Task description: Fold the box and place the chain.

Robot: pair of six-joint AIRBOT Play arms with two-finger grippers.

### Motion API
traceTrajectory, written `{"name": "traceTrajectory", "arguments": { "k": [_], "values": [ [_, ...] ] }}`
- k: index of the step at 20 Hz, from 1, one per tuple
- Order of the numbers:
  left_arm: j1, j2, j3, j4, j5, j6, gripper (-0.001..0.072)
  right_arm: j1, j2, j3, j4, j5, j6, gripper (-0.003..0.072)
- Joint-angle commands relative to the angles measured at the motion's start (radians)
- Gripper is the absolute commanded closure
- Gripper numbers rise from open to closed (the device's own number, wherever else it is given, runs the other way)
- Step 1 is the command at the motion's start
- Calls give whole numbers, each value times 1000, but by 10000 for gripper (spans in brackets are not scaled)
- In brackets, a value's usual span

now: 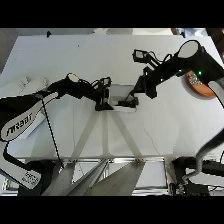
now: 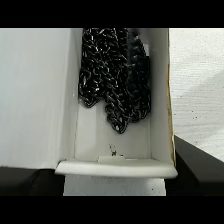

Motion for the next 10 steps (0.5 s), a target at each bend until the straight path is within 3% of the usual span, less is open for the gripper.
{"name": "traceTrajectory", "arguments": {
  "k": [1,5,7,10],
  "values": [
    [0,0,0,0,0,0,431,2,17,1,146,-6,-8,672],
    [0,0,0,0,0,0,431,27,16,1,63,-14,-6,658],
    [0,0,0,0,0,0,431,34,16,1,-8,-32,3,298],
    [0,0,0,0,0,0,431,18,16,1,-162,-45,0,366]
  ]
}}
